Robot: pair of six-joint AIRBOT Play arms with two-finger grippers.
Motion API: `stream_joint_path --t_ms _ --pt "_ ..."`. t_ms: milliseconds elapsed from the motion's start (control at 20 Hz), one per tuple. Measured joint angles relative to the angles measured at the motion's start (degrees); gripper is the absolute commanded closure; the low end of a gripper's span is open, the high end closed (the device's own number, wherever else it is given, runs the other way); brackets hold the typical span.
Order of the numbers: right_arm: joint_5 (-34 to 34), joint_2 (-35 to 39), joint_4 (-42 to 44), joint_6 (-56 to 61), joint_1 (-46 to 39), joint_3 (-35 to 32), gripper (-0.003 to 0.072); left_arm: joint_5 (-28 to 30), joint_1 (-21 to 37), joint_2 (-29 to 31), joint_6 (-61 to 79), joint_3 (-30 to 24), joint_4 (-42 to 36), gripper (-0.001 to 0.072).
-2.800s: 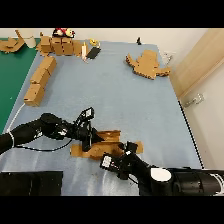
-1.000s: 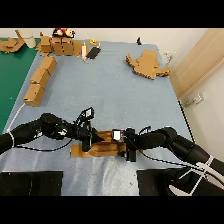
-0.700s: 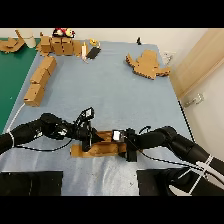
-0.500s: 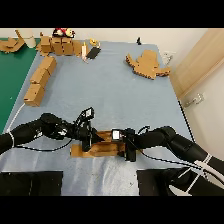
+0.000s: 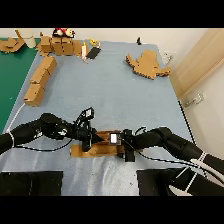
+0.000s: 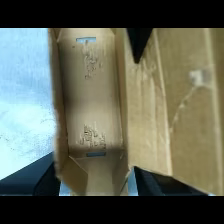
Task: Fold the box.
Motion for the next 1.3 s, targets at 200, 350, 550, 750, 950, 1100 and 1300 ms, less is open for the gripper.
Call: stream_joint_path --t_ms 200,350,550,750,950,1100,1300 --pt "0.1 -0.4 -0.1 -0.4 0.2 -0.4 0.0031 0.0 0.0 0.0 0.0 0.0 0.0 0.0697" --pt "0.3 -0.5 -0.3 -0.4 0.2 -0.5 0.0031 0.0 0.0 0.0 0.0 0.0 0.0 0.0698" --pt "0.4 -0.5 -0.4 -0.4 0.2 -0.6 0.0031 0.0 0.0 0.0 0.0 0.0 0.0 0.0698" --pt "0.8 -0.5 -0.5 -0.5 0.2 -0.8 0.0055 0.0 0.0 0.0 0.0 0.0 0.0 0.0698" --pt "1.0 -0.5 -0.8 -0.5 0.2 -0.9 0.0079 0.0 0.0 0.0 0.0 0.0 0.0 0.0698" --pt "1.1 -0.5 -1.2 -0.5 0.2 -0.9 0.0148 0.0 0.0 0.0 0.0 0.0 0.0 0.0698" --pt "1.3 -0.5 -1.6 -0.5 0.2 -0.9 0.0158 0.0 0.0 0.0 0.0 0.0 0.0 0.0698"
